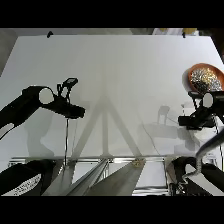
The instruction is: Fold the box and place the chain.
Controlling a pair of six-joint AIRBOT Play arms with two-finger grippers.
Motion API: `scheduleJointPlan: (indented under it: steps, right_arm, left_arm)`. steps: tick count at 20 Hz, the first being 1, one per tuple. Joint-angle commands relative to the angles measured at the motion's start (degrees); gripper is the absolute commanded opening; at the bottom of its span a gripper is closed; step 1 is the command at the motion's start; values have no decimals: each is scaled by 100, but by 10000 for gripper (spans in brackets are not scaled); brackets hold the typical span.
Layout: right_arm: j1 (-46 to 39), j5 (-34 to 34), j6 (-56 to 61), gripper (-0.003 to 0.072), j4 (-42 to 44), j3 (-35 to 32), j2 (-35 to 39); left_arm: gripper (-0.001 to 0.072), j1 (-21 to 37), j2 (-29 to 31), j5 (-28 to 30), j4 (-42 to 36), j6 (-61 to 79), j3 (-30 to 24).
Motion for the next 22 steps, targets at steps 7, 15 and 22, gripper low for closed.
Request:
scheduleJointPlan:
  steps: [7,15,22]
  right_arm:
    - [-4,407,-940,16,-638,629,2]
    - [-1856,-566,-946,322,-2621,970,-44]
    - [-3178,-1141,-1593,496,-2570,970,-520]
  left_arm:
    - [21,-2,2,2,0,0,-2]
    - [21,-2,2,0,0,0,-2]
    - [21,-2,2,0,0,0,-2]
